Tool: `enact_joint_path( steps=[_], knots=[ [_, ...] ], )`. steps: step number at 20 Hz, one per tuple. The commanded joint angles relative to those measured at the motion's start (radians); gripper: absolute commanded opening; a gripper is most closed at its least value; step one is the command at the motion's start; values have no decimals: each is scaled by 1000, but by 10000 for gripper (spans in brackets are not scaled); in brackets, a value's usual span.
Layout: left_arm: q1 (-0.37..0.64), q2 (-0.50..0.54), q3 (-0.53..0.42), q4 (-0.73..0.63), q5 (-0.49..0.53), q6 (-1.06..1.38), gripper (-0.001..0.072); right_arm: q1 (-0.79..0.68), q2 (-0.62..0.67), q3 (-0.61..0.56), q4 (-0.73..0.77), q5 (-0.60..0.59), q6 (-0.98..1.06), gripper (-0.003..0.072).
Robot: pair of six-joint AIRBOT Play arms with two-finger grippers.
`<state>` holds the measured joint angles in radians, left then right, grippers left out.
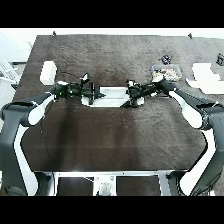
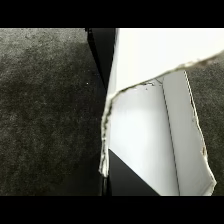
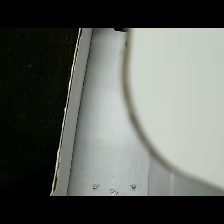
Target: Fold the box and place the chain.
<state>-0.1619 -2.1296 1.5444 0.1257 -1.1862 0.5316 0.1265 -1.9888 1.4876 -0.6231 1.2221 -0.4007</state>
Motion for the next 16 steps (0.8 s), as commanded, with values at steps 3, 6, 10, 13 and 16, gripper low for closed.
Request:
enact_joint_path(
  steps=[3, 6, 10, 13, 16],
  knots=[
    [1, 0, 0, 0, -1, -3, 22, 1, 0, 0, 2, 2, 0, 585],
    [1, 0, 0, 0, -1, -3, 22, 1, 0, 0, 2, 2, 0, 585],
    [1, 0, 0, 0, -6, -3, 22, 1, 0, 0, 2, 2, 0, 585],
    [1, 0, 0, -1, -6, -3, 22, 1, 0, 0, 2, 2, 0, 584],
    [1, 0, 0, -2, -7, -3, 22, 1, 0, 0, 2, 2, 0, 585]
  ],
)
